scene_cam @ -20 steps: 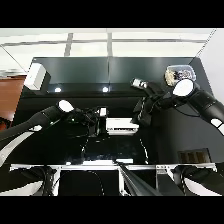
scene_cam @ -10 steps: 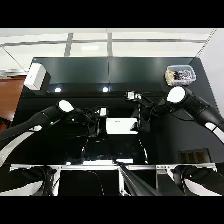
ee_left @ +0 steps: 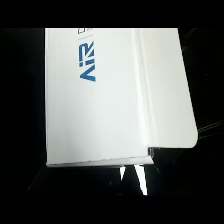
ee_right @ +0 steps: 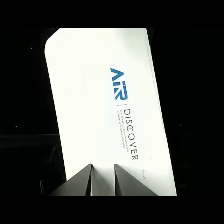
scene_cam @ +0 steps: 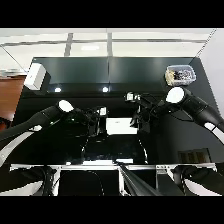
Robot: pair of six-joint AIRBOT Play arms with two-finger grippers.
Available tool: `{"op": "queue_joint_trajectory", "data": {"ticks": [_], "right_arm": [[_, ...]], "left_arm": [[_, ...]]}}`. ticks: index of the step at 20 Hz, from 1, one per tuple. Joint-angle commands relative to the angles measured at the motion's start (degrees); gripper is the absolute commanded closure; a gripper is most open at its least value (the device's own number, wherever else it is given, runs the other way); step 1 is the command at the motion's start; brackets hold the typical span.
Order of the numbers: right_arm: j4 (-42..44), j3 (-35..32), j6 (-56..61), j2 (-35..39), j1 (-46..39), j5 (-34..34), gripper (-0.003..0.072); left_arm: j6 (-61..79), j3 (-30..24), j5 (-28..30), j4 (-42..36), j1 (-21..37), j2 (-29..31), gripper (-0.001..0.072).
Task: Fold the box and place the chain.
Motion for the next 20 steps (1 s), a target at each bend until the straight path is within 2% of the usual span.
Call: {"op": "queue_joint_trajectory", "data": {"ticks": [1,4,5,6,7,8,12,20], "right_arm": [[0.04,0.00,1.03,0.28,0.02,-0.24,0.0528],[0.07,0.00,0.98,1.11,0.04,-0.44,0.0525],[0.09,0.00,0.98,1.20,0.02,-0.50,0.0428],[0.09,0.00,0.98,1.20,0.04,-0.83,0.0289],[0.11,0.00,0.98,1.20,0.07,-1.79,0.0069],[0.07,0.00,0.42,1.20,0.15,-2.95,-0.0007],[-0.02,-0.02,-6.21,0.66,0.44,-3.23,-0.0006],[-1.57,-0.02,-8.48,-0.85,3.06,-1.40,-0.0005]], "left_arm": [[0.04,0.04,-0.15,0.00,0.00,-0.02,0.0350],[0.04,0.04,-0.15,0.00,0.00,-0.02,0.0350],[0.04,0.04,-0.15,0.00,0.00,-0.02,0.0350],[0.04,0.04,-0.15,0.00,0.00,-0.02,0.0350],[0.04,0.04,-0.15,0.00,0.00,-0.02,0.0350],[0.04,0.04,-0.15,0.00,0.00,-0.02,0.0350],[0.04,0.04,-0.15,0.00,0.00,-0.02,0.0350],[0.04,0.04,-0.15,0.00,0.00,-0.02,0.0350]]}}
